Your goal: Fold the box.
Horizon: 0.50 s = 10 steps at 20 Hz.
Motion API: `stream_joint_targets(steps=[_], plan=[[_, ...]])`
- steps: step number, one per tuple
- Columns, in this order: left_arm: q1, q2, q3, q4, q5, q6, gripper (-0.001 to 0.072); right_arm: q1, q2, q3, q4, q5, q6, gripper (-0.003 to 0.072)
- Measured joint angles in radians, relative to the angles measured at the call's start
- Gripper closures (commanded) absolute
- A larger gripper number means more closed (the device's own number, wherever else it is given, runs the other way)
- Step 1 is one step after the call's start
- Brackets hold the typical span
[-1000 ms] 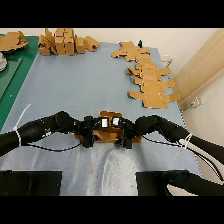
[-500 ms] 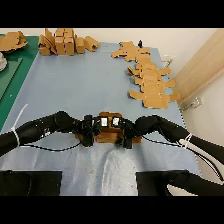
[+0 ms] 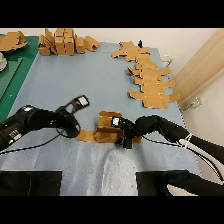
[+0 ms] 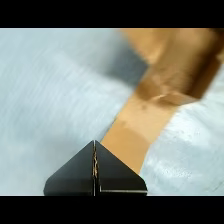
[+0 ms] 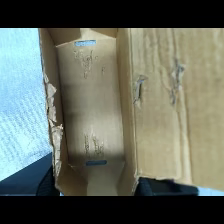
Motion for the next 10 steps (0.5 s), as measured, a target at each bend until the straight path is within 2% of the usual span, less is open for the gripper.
stream_joint_targets(steps=[2,4,7,10], plan=[[0.059,0.021,-0.02,0.064,-0.061,-0.291,0.0697,0.0,0.0,0.0,0.0,0.0,0.0,0.0232],[0.097,0.01,-0.037,0.063,-0.1,-0.479,0.0697,0.0,0.0,0.0,0.0,0.0,0.0,0.0232],[0.122,-0.053,-0.049,-0.022,-0.106,-0.625,0.0697,0.0,0.0,0.0,-0.001,0.0,0.0,0.0232],[0.132,-0.135,-0.054,-0.188,-0.063,-0.621,0.0698,0.0,0.0,0.0,-0.001,0.0,0.0,0.0232]])
